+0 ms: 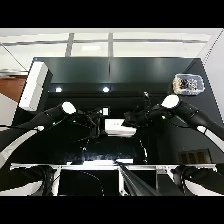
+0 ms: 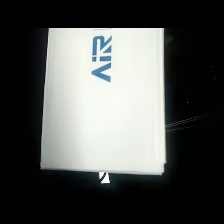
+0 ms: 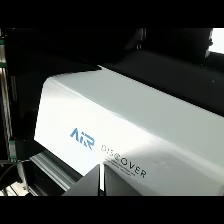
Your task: Fold the box and place the chain.
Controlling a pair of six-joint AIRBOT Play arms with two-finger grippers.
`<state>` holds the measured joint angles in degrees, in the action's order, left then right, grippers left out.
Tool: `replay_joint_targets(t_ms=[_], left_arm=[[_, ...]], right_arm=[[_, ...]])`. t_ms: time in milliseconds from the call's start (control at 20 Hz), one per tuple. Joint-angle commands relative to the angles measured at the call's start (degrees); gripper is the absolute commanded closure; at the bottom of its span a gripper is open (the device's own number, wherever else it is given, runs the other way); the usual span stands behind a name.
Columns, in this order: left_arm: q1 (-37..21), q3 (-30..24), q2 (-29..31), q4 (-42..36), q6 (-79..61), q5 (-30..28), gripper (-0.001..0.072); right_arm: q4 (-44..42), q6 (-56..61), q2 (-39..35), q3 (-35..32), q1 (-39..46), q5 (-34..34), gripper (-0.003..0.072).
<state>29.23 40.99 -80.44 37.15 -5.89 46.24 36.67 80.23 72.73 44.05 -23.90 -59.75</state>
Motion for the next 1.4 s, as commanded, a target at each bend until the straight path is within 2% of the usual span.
replay_joint_targets(t_ms=[0, 300, 700, 900, 1000, 1200, 1350], left_arm=[[-0.02, -0.02, -0.04, -0.07, 0.09, -0.13, 0.0338], [-0.02, -0.02, -0.04, -0.07, 0.11, -0.13, 0.0338], [-0.02, -0.02, -0.04, -0.07, 0.11, -0.13, 0.0338], [-0.02, -0.02, -0.04, -0.07, 0.09, -0.13, 0.0338], [-0.02, -0.02, -0.04, -0.07, 0.11, -0.13, 0.0338], [-0.02, -0.02, -0.04, -0.07, 0.11, -0.13, 0.0338], [-0.02, -0.02, -0.04, -0.07, 0.11, -0.13, 0.0338]], right_arm=[[1.14, -0.15, 1.14, -0.04, -0.15, 1.27, 0.0649], [1.46, -0.76, 3.23, -0.04, -0.17, 1.62, 0.0649], [0.59, -2.93, 2.03, 0.00, -0.11, 0.35, 0.0648], [-6.23, -4.66, 0.04, 0.02, -0.35, 0.52, 0.0648], [-9.01, -5.57, 0.09, 0.00, -2.16, 3.21, 0.0648], [-8.46, -5.57, 1.62, -0.02, -5.16, 6.16, 0.0648], [-4.15, -4.68, 2.84, -0.02, -5.14, 6.69, 0.0648]])
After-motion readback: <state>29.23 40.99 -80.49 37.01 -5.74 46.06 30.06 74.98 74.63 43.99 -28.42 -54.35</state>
